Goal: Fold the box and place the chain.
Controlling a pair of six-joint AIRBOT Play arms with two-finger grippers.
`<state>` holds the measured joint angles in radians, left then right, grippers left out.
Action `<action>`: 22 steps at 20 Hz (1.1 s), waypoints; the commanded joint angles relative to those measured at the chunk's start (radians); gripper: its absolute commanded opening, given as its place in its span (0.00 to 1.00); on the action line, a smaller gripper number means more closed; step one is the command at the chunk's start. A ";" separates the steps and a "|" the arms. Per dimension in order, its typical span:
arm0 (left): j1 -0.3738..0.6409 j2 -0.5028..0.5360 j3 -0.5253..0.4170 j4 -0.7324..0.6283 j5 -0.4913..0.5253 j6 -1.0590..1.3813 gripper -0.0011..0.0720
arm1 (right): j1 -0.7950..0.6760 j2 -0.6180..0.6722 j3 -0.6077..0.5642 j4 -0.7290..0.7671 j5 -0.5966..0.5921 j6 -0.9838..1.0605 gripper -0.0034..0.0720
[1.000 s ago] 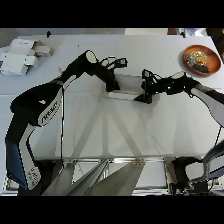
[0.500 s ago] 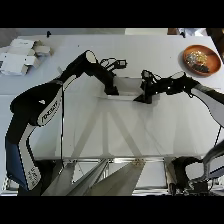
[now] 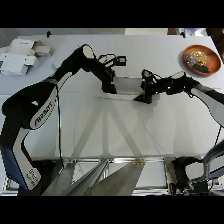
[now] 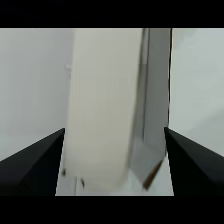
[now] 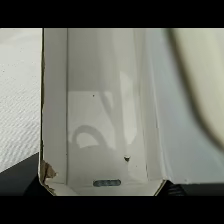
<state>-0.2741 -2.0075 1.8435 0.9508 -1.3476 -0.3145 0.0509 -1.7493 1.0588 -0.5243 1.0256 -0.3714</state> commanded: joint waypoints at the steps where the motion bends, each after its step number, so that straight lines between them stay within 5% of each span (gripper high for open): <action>1: 0.001 0.053 0.001 0.161 -0.003 -0.004 0.97 | 0.000 0.000 0.001 -0.002 0.005 -0.002 0.75; 9: 0.006 0.130 0.001 0.170 -0.032 -0.004 0.97 | 0.000 0.000 0.001 -0.002 0.005 -0.002 0.75; 12: 0.050 0.128 0.000 0.042 -0.071 -0.005 0.96 | 0.000 0.000 0.001 -0.002 0.005 -0.002 0.75; 15: 0.077 0.129 -0.005 0.000 -0.101 -0.003 0.51 | 0.000 0.000 0.001 -0.002 0.005 -0.002 0.75; 17: 0.079 0.129 -0.037 -0.001 -0.092 0.001 0.58 | 0.000 0.000 0.001 -0.002 0.005 -0.002 0.75; 22: 0.079 0.165 -0.234 -0.044 0.077 0.205 0.56 | 0.000 0.000 0.001 -0.002 0.005 -0.003 0.75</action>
<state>-0.1970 -1.8629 1.7035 0.9516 -1.3605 -0.2276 0.0509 -1.7493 1.0588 -0.5266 1.0302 -0.3740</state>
